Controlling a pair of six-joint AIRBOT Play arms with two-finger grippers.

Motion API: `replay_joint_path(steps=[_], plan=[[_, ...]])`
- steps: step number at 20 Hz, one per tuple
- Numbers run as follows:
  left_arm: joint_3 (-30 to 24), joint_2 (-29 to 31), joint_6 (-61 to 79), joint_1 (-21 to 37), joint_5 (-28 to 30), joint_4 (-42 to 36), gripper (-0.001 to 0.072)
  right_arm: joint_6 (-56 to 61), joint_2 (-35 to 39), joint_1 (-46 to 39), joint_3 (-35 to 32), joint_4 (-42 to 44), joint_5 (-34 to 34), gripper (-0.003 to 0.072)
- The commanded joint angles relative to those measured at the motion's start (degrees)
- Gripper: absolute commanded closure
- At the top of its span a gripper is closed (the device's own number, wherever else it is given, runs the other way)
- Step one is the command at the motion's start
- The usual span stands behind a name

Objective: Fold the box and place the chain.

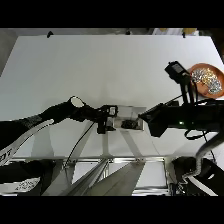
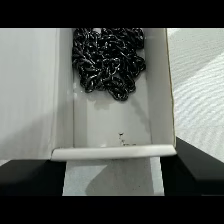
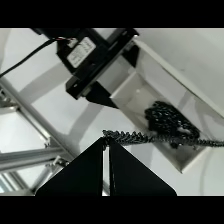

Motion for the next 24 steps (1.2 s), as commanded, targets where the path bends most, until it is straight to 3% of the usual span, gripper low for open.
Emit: replay_joint_path(steps=[1,11,14,20,24], plan=[[0.0,0.0,0.0,0.0,0.0,0.0,0.0455,5.7,-3.7,6.0,0.0,-6.2,-3.8,0.067],[0.0,0.0,0.0,0.0,0.0,0.0,0.0455,7.5,-20.9,6.6,0.0,-10.7,-3.0,0.0643],[0.0,0.0,0.0,0.0,0.0,0.0,0.0455,6.6,-20.5,6.6,0.5,-10.7,-2.6,0.0484],[0.0,0.0,0.0,0.0,0.0,0.0,0.0455,5.4,-17.4,0.6,9.6,-13.9,4.5,0.0484],[0.0,0.0,0.0,0.0,0.0,0.0,0.0455,5.2,-17.6,-9.4,10.3,-19.7,5.8,0.0485]])
